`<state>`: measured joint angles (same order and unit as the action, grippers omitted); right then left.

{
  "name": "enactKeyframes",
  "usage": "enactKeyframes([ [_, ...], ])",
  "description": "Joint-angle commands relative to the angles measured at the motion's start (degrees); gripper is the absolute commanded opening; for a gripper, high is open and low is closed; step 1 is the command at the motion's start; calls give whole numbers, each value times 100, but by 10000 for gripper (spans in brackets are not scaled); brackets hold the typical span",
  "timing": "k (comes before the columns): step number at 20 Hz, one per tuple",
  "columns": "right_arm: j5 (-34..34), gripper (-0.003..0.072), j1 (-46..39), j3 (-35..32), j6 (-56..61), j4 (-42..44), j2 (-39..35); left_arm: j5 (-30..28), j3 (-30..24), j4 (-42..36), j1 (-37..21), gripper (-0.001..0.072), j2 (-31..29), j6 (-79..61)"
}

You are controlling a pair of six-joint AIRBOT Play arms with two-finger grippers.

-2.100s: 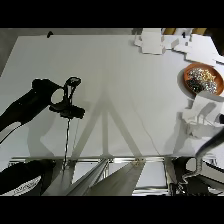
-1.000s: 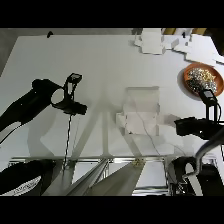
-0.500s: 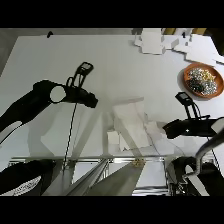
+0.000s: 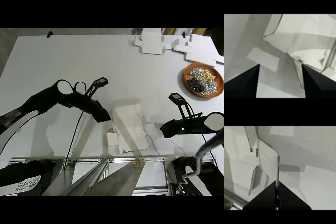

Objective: Fold the box and place the chain.

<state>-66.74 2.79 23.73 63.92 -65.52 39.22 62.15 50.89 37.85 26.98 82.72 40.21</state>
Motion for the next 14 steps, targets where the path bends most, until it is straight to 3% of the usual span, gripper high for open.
enactKeyframes([
  [1,13,13,7,-2,9,7,20,350,2,-1097,-50,576,551,-828],
  [4,13,13,7,-2,11,7,20,481,2,-2133,-39,575,903,-1397],
  [6,13,13,7,-2,9,7,20,581,2,-2376,-9,566,1086,-1484],
  [12,39,13,7,-2,9,0,20,535,2,-1751,90,537,1198,-1303],
  [14,76,13,7,-2,9,0,20,522,2,-1578,98,437,1198,-1283],
])
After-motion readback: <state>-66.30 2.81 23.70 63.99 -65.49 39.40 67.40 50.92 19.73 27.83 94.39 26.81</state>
